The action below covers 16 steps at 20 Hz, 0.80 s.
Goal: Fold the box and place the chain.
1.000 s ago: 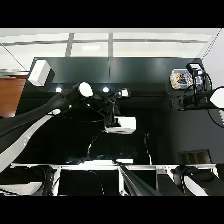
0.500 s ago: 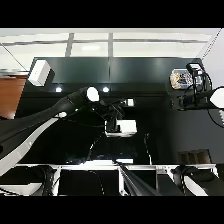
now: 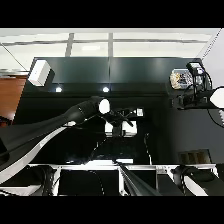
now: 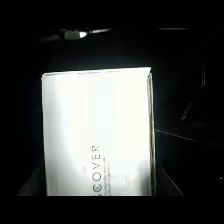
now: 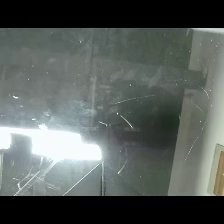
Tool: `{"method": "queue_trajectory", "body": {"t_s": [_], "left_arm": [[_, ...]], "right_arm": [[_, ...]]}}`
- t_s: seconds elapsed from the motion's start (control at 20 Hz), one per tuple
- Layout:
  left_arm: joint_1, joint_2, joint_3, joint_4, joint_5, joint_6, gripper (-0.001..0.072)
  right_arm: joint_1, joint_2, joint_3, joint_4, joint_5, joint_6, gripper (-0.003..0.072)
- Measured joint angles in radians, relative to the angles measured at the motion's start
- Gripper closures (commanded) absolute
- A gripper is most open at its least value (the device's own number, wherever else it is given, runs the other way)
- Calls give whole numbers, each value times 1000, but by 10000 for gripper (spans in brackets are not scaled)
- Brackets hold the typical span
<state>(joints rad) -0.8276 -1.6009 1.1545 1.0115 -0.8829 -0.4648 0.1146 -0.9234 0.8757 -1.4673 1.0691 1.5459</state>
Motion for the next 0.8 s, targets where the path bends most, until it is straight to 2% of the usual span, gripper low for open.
{"method": "queue_trajectory", "body": {"t_s": [0.05, 0.1, 0.25, 0.4, 0.55, 0.8], "left_arm": [[-7, -3, 0, 19, 10, -23, 405], [-11, -5, 1, 39, 11, -45, 435], [-8, 1, 2, 114, 9, -142, 435], [41, 31, 0, 201, -29, -253, 435], [142, 87, 0, 231, -84, -358, 435], [375, 203, -10, 278, -228, -508, 435]], "right_arm": [[0, 0, 0, 0, -3, 0, 670], [0, 0, 0, 0, -5, 0, 670], [0, 0, 0, 0, -12, 0, 670], [0, 0, 0, 0, -17, 0, 670], [0, 0, 0, 0, -18, 0, 670], [0, 0, 0, 0, -19, 0, 670]]}}
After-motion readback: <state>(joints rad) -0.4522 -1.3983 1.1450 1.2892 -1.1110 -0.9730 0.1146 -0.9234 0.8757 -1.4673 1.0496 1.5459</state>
